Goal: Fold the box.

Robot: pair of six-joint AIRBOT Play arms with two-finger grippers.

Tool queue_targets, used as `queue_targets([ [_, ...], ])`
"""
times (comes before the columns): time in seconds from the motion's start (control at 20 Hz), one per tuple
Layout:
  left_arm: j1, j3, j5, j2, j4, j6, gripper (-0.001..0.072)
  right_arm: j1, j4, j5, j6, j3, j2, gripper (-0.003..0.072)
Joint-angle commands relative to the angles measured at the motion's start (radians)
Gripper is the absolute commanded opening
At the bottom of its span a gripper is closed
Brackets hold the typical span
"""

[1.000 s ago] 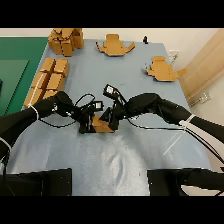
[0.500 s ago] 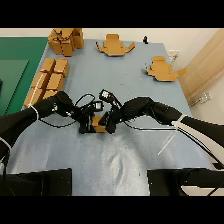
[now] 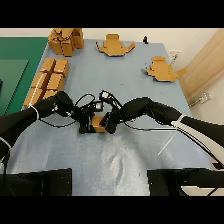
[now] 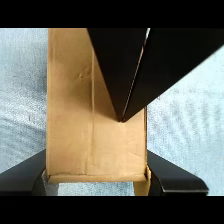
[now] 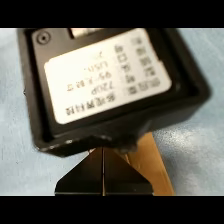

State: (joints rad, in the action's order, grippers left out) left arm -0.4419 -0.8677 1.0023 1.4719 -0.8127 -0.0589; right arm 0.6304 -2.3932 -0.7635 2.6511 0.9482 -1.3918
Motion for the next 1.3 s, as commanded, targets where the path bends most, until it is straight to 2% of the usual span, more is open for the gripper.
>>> queue_targets([
  [0.0,0.000,0.000,0.001,0.001,0.000,0.000,0.0019,0.000,0.004,0.033,-0.008,0.003,0.049,0.0001],
  [0.1,0.000,0.000,0.000,-0.002,0.003,0.003,0.0018,-0.004,0.047,0.064,-0.059,-0.002,0.122,0.0001],
  [0.3,0.006,-0.011,-0.023,-0.069,0.035,0.110,0.0011,-0.055,0.421,0.101,-0.425,-0.066,0.249,0.0002],
  [0.45,0.060,-0.016,-0.080,-0.183,0.050,0.328,0.0009,-0.146,0.460,0.163,-0.496,-0.152,0.346,0.0001],
  [0.7,0.334,0.010,-0.179,-0.467,0.013,0.547,0.0009,-0.282,0.460,0.198,-0.505,-0.235,0.460,0.0002],
  [0.85,0.514,0.007,-0.262,-0.570,-0.180,0.739,0.0009,-0.309,0.460,0.199,-0.505,-0.236,0.464,0.0002],
  [0.95,0.607,-0.033,-0.277,-0.539,-0.247,0.806,0.0010,-0.309,0.445,0.199,-0.505,-0.236,0.463,0.0002],
  [1.0,0.640,-0.080,-0.267,-0.482,-0.243,0.820,0.0010,-0.309,0.430,0.200,-0.505,-0.236,0.463,0.0002],
  [1.25,0.660,-0.451,-0.183,-0.063,-0.252,0.952,0.0010,-0.309,0.389,0.194,-0.506,-0.236,0.462,0.0002],
])
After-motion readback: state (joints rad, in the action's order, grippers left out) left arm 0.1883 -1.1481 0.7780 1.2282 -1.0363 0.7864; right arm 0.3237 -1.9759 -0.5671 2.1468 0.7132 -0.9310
